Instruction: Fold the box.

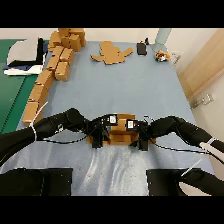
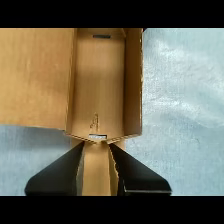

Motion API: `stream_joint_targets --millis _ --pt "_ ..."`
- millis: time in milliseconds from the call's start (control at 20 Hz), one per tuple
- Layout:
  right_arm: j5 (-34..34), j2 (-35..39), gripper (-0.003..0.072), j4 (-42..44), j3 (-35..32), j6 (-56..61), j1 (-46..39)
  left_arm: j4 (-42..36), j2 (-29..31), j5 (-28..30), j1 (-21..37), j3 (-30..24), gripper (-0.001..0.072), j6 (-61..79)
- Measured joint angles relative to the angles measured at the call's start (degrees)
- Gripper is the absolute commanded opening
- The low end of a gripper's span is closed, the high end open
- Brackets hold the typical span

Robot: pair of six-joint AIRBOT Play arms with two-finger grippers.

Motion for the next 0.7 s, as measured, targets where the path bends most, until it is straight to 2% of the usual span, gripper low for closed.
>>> stream_joint_targets --millis 550,600,650,700 --pt "-0.02 -0.02 0.0476 0.02 0.0 0.02 0.0 -4.2 -1.2 4.0 -2.56 0.28 0.0238 2.99" --pt "0.0 0.0 0.0476 0.0 -0.02 0.0 0.0 -4.33 -1.44 4.11 -2.73 0.28 0.0314 3.08" --pt "0.0 -0.02 0.0476 0.0 0.0 0.02 0.0 -4.59 -1.68 4.26 -2.82 0.28 0.0492 3.21" --pt "0.0 0.0 0.0476 0.0 0.0 0.02 0.0 -4.59 -1.81 4.22 -2.91 0.28 0.0578 3.23"
